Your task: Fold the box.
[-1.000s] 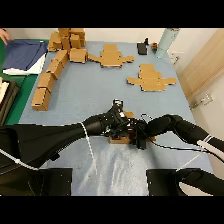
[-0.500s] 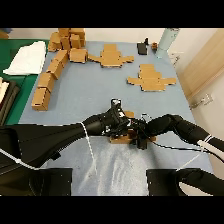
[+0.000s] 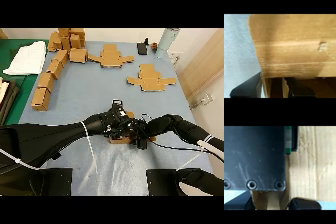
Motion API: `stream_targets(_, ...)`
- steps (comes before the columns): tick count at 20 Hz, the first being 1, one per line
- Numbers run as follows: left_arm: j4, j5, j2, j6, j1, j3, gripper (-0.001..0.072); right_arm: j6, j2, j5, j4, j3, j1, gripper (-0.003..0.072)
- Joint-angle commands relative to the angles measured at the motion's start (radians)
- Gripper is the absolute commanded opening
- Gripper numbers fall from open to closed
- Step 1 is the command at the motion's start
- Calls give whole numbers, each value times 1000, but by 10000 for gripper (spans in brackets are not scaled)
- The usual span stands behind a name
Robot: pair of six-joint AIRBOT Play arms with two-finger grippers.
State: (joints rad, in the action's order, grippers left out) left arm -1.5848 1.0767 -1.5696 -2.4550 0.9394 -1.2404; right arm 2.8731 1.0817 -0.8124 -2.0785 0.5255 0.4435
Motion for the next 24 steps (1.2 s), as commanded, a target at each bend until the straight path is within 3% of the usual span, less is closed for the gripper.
stream_targets(1, -13, 23, -2, -3, -1, -7, 358, -2, 0, 0, -2, 1, 1, 423)
stream_targets(12, -4, 20, -44, -25, -10, -6, 353, -2, 0, 0, -1, 1, 1, 423)
stream_targets(14, -6, 24, -38, -23, -11, -7, 15, -2, 0, 0, -1, 1, 1, 423)
stream_targets(24, -9, 24, -34, -21, -10, -7, 18, -2, 0, 0, -1, 1, 1, 423)
